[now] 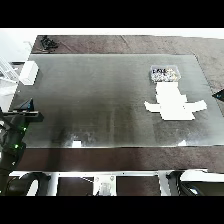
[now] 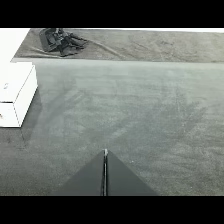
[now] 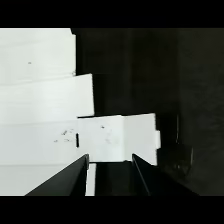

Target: Fold the box and place the chain.

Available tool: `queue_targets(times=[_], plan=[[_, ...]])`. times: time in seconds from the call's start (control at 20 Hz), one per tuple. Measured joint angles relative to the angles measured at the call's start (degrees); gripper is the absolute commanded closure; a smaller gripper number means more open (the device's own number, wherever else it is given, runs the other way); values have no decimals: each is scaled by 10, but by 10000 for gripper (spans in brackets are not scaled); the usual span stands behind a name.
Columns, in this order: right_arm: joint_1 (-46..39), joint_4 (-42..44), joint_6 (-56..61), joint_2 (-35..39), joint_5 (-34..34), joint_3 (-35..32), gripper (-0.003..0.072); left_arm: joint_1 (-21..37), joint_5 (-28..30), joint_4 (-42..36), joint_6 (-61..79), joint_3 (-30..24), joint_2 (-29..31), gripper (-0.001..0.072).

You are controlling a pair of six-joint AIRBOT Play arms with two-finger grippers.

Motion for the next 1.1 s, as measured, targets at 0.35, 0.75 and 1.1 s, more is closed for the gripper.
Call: queue_targets(times=[0.35, 0.75, 1.1], plan=[[-4, -72, 24, -180, 150, 221, 282, 0, 0, 0, 0, 0, 0, 688], [14, -53, 3, -259, 176, 251, 285, 0, -2, 0, 0, 0, 0, 688], [49, -33, 3, -301, 199, 252, 291, 0, -2, 0, 0, 0, 0, 688]])
